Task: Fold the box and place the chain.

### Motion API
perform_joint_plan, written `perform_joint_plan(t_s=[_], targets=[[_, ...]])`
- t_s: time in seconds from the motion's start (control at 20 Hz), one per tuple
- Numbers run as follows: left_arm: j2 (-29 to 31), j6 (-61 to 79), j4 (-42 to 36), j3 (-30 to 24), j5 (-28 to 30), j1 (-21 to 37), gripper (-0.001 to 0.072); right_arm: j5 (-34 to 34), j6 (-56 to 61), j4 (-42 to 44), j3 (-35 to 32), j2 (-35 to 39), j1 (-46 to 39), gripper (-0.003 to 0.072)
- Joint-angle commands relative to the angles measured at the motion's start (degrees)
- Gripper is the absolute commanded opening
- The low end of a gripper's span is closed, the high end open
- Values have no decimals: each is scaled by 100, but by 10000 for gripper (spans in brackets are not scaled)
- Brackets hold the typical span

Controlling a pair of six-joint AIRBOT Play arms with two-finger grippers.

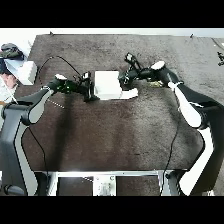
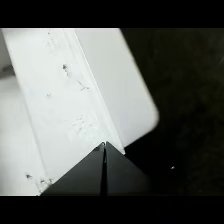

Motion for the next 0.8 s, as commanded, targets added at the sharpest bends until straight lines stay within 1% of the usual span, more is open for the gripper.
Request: perform_joint_plan(t_s=[0.0, 0.05, 0.15, 0.2, 0.25, 0.35, 0.45, 0.55, 0.75], targets=[[-2, -2, 0, 2, 2, 4, 468, 883, 63, -98, 4, 564, -192, 70], [-2, -4, 0, 2, 0, 4, 469, 1054, 212, -304, 4, 710, -236, 176], [-2, -2, 0, 2, 0, 4, 468, 1425, 474, -1045, 2, 870, -271, 431], [-2, -4, 0, 2, 2, 4, 468, 1635, 503, -1429, -2, 866, -267, 501], [-2, -4, 0, 2, 2, 4, 468, 1687, 501, -1770, -96, 866, -260, 499], [-2, -2, 0, 2, 2, 4, 469, 1364, 470, -2072, -380, 863, -260, 500], [-2, -4, 0, 2, 2, 4, 468, 846, 122, -2081, -726, 863, -223, 499], [-2, -4, 0, 2, 2, 4, 468, 527, -229, -2090, -962, 861, -81, 498], [-2, -2, 0, 2, 2, 4, 468, 72, -243, -2122, -1062, 713, 238, 497]])
